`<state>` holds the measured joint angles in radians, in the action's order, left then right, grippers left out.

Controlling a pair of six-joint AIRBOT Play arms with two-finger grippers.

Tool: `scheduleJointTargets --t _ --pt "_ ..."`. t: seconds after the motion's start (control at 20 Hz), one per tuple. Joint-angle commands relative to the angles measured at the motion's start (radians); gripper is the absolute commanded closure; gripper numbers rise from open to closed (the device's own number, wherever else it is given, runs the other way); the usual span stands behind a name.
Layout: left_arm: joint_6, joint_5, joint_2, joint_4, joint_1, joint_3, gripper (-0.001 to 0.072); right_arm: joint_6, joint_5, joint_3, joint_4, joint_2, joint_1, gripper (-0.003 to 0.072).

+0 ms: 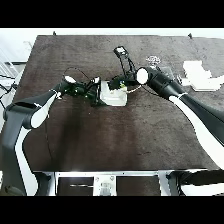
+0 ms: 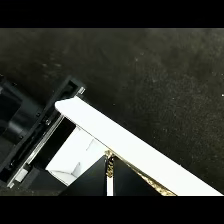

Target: Fold the box and place the chain.

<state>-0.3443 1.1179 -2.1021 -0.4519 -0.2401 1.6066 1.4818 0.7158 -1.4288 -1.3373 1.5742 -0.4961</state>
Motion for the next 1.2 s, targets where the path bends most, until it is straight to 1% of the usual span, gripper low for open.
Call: scheduleJointTargets --t 0.0,0.15,0.35,0.4,0.45,0.5,0.6,0.7,0.8,0.9,0.95,1.0,1.05,1.15 --pt "0.000 -0.002 -0.001 0.000 0.001 0.000 0.0217 0.003 0.002 0.029 -0.005 -0.009 -0.001 0.0676" --pt "0.000 -0.001 -0.001 0.000 0.001 0.000 0.0217 0.003 -0.020 0.083 0.011 0.005 -0.001 0.0676" --pt "0.000 -0.002 -0.001 0.000 0.001 0.000 0.0217 0.003 -0.103 0.132 0.047 0.041 -0.002 0.0671" --pt "0.000 -0.002 -0.001 0.000 0.001 0.000 0.0217 0.003 -0.106 0.132 0.047 0.042 -0.002 0.0513" --pt "0.000 -0.002 -0.001 0.000 0.001 0.000 0.0218 0.002 -0.105 0.128 0.043 0.040 -0.001 0.0239" --pt "0.000 -0.001 -0.001 0.000 0.001 0.000 0.0218 0.002 -0.094 0.126 0.034 0.034 0.004 0.0139" --pt "0.005 -0.002 -0.001 -0.001 0.001 0.000 0.0217 0.002 -0.042 0.126 0.013 -0.006 0.027 0.0140" --pt "0.005 -0.001 -0.001 -0.001 0.001 0.000 0.0217 0.003 0.026 0.136 -0.064 -0.069 0.072 0.0140" --pt "0.004 -0.001 -0.001 0.000 0.001 0.000 0.0217 0.004 0.037 0.180 -0.105 -0.138 0.159 0.0140" --pt "0.004 -0.001 -0.001 0.000 0.001 0.000 0.0217 0.041 0.035 0.224 -0.104 -0.164 0.283 0.0150" --pt "0.004 -0.001 -0.001 0.000 0.001 0.000 0.0217 0.084 0.013 0.248 -0.103 -0.160 0.352 0.0149" --pt "0.004 -0.001 -0.001 0.000 0.001 0.000 0.0217 0.129 -0.039 0.276 -0.092 -0.148 0.409 0.0149" --pt "0.004 -0.001 -0.001 0.000 0.001 0.000 0.0217 0.142 -0.104 0.298 -0.048 -0.128 0.458 0.0149" --pt "0.004 0.000 -0.001 0.000 0.001 0.000 0.0217 0.105 -0.192 0.298 0.121 -0.050 0.512 0.0149"
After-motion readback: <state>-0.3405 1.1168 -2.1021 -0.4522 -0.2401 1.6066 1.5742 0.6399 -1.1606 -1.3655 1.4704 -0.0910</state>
